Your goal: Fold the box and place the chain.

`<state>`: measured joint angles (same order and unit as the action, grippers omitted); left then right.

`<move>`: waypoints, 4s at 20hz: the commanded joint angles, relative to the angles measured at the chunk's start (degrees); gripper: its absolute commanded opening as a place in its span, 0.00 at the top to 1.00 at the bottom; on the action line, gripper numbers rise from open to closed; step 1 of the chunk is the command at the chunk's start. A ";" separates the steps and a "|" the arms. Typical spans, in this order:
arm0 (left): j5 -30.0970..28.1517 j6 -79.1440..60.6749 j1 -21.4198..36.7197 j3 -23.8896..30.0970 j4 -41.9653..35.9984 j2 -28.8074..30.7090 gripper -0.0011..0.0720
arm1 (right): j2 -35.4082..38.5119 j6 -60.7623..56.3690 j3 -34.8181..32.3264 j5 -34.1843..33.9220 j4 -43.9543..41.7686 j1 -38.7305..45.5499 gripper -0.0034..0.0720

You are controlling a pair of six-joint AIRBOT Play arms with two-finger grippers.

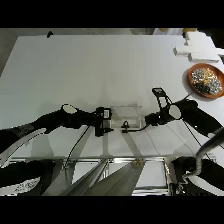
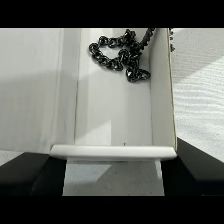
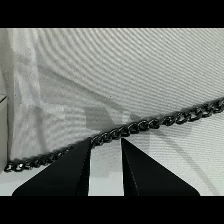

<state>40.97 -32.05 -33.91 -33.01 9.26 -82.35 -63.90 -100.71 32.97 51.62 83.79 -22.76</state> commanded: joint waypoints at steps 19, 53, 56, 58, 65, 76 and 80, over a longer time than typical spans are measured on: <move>0.00 -0.02 0.00 0.02 0.00 0.00 0.89 | 4.35 1.57 0.00 3.76 2.08 0.02 0.94; 0.00 -0.02 0.00 0.02 0.02 0.00 0.89 | 5.90 -2.23 0.00 4.81 5.29 -0.02 0.94; 0.04 -0.02 0.00 0.02 0.00 0.00 0.89 | 15.72 1.49 0.04 5.99 -0.42 -0.02 0.94; 0.00 -0.02 0.00 0.02 0.00 0.00 0.89 | 22.10 3.65 0.11 6.29 -5.79 -0.02 0.94; 0.00 -0.02 0.00 0.02 0.02 0.00 0.89 | 21.57 2.54 0.09 6.16 2.14 0.02 0.63; 0.02 -0.02 0.00 0.02 0.02 0.00 0.89 | 0.11 24.79 0.09 3.93 1.97 0.02 0.58; 0.00 -0.02 0.00 0.02 0.00 0.00 0.89 | 0.07 29.22 0.09 0.96 1.92 0.02 0.58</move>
<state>40.99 -32.05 -33.91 -33.01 9.26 -82.35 -62.83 -75.16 33.04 54.48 85.73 -22.74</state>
